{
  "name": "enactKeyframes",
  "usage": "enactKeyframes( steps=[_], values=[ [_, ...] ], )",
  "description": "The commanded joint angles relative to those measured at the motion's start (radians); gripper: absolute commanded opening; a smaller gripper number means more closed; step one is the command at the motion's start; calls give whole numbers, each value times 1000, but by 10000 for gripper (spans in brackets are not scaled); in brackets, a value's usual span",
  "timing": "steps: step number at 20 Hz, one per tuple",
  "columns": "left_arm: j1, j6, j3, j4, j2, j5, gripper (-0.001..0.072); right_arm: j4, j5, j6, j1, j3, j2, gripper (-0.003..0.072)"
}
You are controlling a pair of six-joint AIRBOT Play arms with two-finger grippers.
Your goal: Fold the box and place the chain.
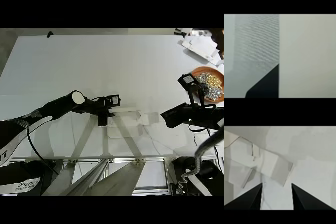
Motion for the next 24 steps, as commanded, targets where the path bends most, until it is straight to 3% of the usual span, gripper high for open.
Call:
enactKeyframes(
  steps=[1, 5, 7, 8, 17, 19, 23, 24],
  values=[
    [-1, 17, -1, 7, -1, -50, 13, 0, -2, 0, 0, 0, 1, 404],
    [-1, 17, -1, 7, -1, -30, 75, 0, -2, 0, 0, 0, 1, 404],
    [0, 17, -1, 8, -1, -22, 59, 0, -2, 0, 0, 0, 1, 404],
    [0, 17, -1, 10, -1, -23, 5, 0, -2, 0, 0, 0, 1, 404],
    [-1, 16, -1, 10, -1, 6, 21, 0, -2, 0, 0, 0, 1, 404],
    [-1, 16, -1, 3, 0, 3, 143, -1, -2, 0, 0, 0, 1, 404],
    [2, 16, -1, 2, 20, -5, 170, 0, -2, 0, 0, 0, 1, 404],
    [2, 16, -1, 2, 27, -5, 263, -1, -2, 0, 0, 0, 1, 404]
  ],
)
